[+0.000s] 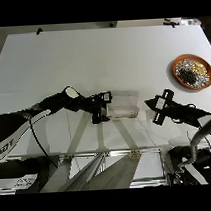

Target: Fold the box and place the chain.

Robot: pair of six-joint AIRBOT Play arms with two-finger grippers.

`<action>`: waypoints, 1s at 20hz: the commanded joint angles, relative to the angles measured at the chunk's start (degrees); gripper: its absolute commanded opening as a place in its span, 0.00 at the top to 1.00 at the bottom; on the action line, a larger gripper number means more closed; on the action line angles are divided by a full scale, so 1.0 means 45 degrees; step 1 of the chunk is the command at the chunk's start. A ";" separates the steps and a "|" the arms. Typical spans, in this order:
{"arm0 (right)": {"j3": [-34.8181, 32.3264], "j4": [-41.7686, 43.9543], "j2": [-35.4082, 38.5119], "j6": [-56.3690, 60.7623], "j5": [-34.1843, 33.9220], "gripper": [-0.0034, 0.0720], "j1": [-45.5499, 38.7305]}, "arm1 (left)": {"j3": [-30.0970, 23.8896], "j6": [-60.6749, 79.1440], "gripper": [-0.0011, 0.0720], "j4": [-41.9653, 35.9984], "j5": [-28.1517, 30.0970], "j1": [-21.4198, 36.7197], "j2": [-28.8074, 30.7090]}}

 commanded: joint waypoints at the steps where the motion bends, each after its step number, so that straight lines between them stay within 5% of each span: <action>1: 0.0010 0.3434 -0.0646 0.0107 -0.0792 0.94 0.0010 | 0.0000 0.0000 0.52 0.0000 -0.0005 0.0000 0.0015; 10: 0.0015 0.6722 -0.6101 0.0559 -0.2351 0.94 0.0466 | 0.0000 0.0000 0.52 0.0000 0.0000 0.0000 0.0015; 15: 0.0029 0.6188 -0.6557 0.1928 -0.2453 0.94 0.0466 | 0.0000 0.0000 0.52 0.0000 -0.0010 0.0000 0.0010; 18: 0.0806 0.5615 -0.6334 0.2691 -0.0884 0.94 0.0466 | 0.0000 0.0000 0.52 -0.0005 -0.0005 0.0000 0.0010; 20: 0.2021 0.3628 -0.5858 0.4051 0.0529 0.94 0.0466 | 0.0000 0.0000 0.52 0.0000 -0.0005 0.0000 0.0010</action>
